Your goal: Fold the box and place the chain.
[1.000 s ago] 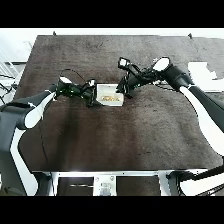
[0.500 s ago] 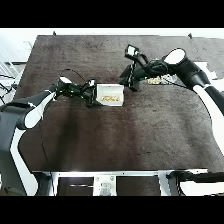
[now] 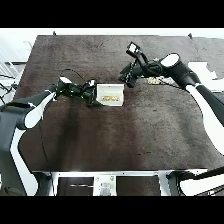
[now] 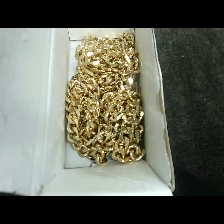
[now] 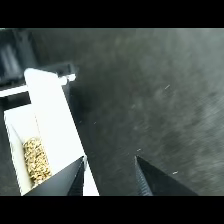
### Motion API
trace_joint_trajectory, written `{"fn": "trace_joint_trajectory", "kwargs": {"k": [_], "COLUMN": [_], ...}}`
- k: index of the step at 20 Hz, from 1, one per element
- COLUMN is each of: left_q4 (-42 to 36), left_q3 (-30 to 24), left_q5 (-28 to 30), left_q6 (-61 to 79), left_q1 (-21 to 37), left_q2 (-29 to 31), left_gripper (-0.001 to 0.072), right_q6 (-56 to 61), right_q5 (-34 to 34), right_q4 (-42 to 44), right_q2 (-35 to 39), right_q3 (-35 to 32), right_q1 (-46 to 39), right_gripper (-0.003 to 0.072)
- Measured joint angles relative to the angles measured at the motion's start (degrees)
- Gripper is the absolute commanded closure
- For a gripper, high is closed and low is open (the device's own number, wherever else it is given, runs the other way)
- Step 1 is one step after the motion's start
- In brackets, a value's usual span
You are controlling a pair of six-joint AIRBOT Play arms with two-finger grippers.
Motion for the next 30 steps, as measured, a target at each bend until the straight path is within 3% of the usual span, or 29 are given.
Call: {"fn": "trace_joint_trajectory", "kwargs": {"k": [13, 23, 28, 29, 30], "left_q4": [0.0, 0.0, -0.02, -0.02, -0.02], "left_q3": [0.0, 0.0, 0.0, 0.0, 0.0], "left_q5": [-0.02, -0.04, -0.07, -0.07, -0.07], "left_q6": [0.0, 0.0, 0.0, 0.0, 0.0], "left_q1": [0.0, 0.0, 0.0, 0.0, 0.0], "left_q2": [0.0, 0.0, 0.0, 0.0, 0.0], "left_gripper": [0.0258, 0.0259, 0.0258, 0.0258, 0.0258], "right_q6": [0.2, 0.17, 0.15, 0.15, 0.15], "right_q5": [9.49, 10.38, 10.16, 10.03, 9.9], "right_q4": [1.9, 1.92, 1.53, 1.49, 1.4], "right_q2": [-4.04, -6.21, -6.99, -7.08, -7.17], "right_q3": [0.0, 0.02, 0.0, 0.0, 0.0], "right_q1": [2.34, 4.55, 4.72, 4.72, 4.7], "right_gripper": [0.0307, 0.031, 0.0343, 0.0397, 0.04]}}
